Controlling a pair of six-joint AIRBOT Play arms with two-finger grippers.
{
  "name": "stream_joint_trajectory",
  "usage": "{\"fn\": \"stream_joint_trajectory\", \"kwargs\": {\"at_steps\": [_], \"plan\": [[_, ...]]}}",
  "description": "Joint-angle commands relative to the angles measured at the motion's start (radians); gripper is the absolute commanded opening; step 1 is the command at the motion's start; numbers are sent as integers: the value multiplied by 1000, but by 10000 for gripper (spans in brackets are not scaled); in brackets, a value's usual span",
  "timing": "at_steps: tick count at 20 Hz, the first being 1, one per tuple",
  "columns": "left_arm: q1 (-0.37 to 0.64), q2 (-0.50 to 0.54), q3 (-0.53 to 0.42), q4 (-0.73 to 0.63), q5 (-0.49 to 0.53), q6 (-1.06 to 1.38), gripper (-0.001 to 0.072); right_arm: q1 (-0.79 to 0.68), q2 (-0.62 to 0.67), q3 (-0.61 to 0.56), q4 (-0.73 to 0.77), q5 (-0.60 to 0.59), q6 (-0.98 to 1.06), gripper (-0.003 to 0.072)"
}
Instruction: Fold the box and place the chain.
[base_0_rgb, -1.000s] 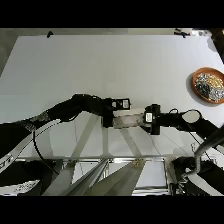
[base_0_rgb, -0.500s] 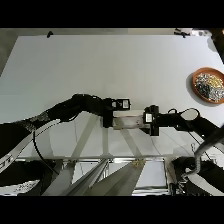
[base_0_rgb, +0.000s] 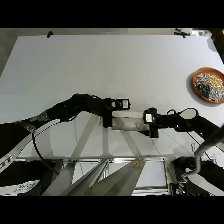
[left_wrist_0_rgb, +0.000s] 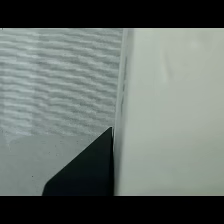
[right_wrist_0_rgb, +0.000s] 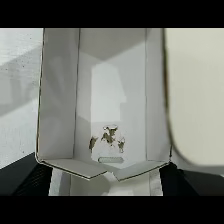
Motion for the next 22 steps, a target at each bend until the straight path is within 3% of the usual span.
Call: {"fn": "stream_joint_trajectory", "kwargs": {"at_steps": [1,13,15,17,22], "plan": [[0,0,0,-2,-2,0,12,-2,-15,4,53,-37,0,636],[0,0,0,-2,-3,0,12,-66,-22,7,103,-11,-112,635],[0,0,0,-2,-3,0,12,-66,-56,9,103,-10,-144,631],[0,0,0,-2,-3,0,12,-66,-94,33,103,-1,-158,566],[0,0,0,-2,-3,0,12,-66,-161,80,103,33,-163,566]]}}
